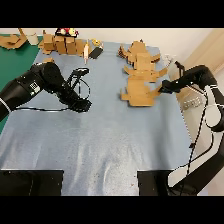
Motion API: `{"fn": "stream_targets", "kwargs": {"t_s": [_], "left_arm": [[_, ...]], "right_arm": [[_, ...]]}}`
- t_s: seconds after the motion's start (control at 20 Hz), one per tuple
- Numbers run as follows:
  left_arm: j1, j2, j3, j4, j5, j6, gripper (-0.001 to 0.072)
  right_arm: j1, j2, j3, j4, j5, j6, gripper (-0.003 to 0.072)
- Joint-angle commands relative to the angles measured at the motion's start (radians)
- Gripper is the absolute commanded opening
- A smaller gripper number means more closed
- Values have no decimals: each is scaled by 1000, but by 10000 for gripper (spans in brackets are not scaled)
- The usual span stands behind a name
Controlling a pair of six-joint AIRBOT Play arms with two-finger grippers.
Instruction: Fold the box.
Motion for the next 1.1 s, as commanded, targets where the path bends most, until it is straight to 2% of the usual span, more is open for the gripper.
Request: {"fn": "stream_targets", "kwargs": {"t_s": [0.0,0.1,0.4,0.55,0.65,0.7,0.75,0.8,1.05], "left_arm": [[0,0,0,0,0,0,11],[0,0,0,0,0,0,12],[0,0,0,0,0,0,12],[0,0,0,0,0,0,11],[0,0,0,0,0,0,12],[0,0,0,0,0,0,11],[0,0,0,0,0,0,12],[0,0,0,0,0,0,11],[0,0,0,0,0,0,12]], "right_arm": [[58,134,-243,51,61,25,-4],[102,260,-413,50,154,43,-4],[259,656,-835,27,296,191,-4],[316,790,-981,-14,296,305,1],[323,810,-1036,-18,262,322,16],[323,806,-1049,-28,257,322,120],[323,801,-1053,-40,257,322,255],[322,796,-1049,-48,260,322,287],[319,747,-1008,-90,263,314,300]]}}
